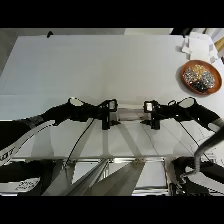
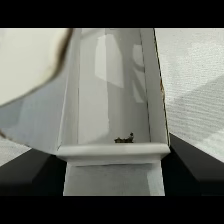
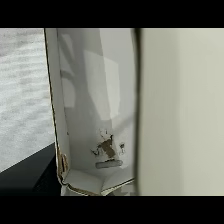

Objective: Fold the box and place the chain.

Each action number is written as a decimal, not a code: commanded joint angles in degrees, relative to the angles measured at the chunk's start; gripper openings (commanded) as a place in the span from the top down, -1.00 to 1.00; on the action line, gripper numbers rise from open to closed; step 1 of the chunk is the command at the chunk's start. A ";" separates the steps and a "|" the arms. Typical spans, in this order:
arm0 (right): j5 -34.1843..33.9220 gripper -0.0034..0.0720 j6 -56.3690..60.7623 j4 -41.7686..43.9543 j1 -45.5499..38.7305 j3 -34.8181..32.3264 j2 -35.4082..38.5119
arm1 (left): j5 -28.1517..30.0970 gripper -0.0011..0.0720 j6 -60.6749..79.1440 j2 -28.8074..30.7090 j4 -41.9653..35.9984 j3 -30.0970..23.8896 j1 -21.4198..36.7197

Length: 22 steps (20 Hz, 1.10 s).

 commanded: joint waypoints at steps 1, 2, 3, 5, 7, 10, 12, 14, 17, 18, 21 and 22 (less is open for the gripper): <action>0.24 -0.16 0.04 0.02 0.00 0.00 0.04 | 0.00 0.89 0.00 -0.04 0.02 0.07 0.00; 0.44 -0.17 0.42 -0.20 0.00 0.00 0.04 | 0.00 0.89 0.00 -0.04 0.00 0.07 0.00; 0.46 -0.21 0.70 -0.20 0.00 0.00 0.07 | 0.00 0.89 -0.02 -0.04 0.00 0.07 -0.02; 0.68 -0.78 2.89 -0.20 0.00 0.00 0.17 | 0.00 0.89 0.00 -0.04 0.02 0.07 0.00; 0.76 -0.94 7.72 -1.70 -0.02 0.00 0.33 | 0.00 0.89 -0.02 -0.04 0.00 0.07 -0.02; 0.85 -0.93 15.65 -7.74 -0.02 0.00 2.27 | 0.00 0.89 -0.02 -0.04 0.02 0.07 -0.02; 0.87 -0.92 23.30 -14.36 -0.02 0.02 4.85 | 0.00 0.89 -0.02 -0.04 0.00 0.07 0.00; 1.33 -0.91 31.93 -22.05 -0.02 0.02 7.87 | 0.00 0.89 -0.02 -0.04 0.00 0.07 0.00; 6.60 -0.85 41.05 -30.16 -0.02 0.02 13.05 | 0.00 0.89 0.00 -0.04 0.02 0.07 0.00; 8.74 -0.76 41.03 -31.43 -0.02 0.00 15.04 | 0.00 0.89 -0.02 -0.04 0.00 0.07 -0.02; 10.95 -0.57 41.03 -31.12 0.00 0.00 20.57 | 0.00 0.89 -0.02 -0.04 0.00 0.07 0.00; 11.52 -0.42 41.00 -29.57 -0.02 0.00 22.45 | 0.00 0.89 -0.02 -0.04 0.00 0.07 -0.02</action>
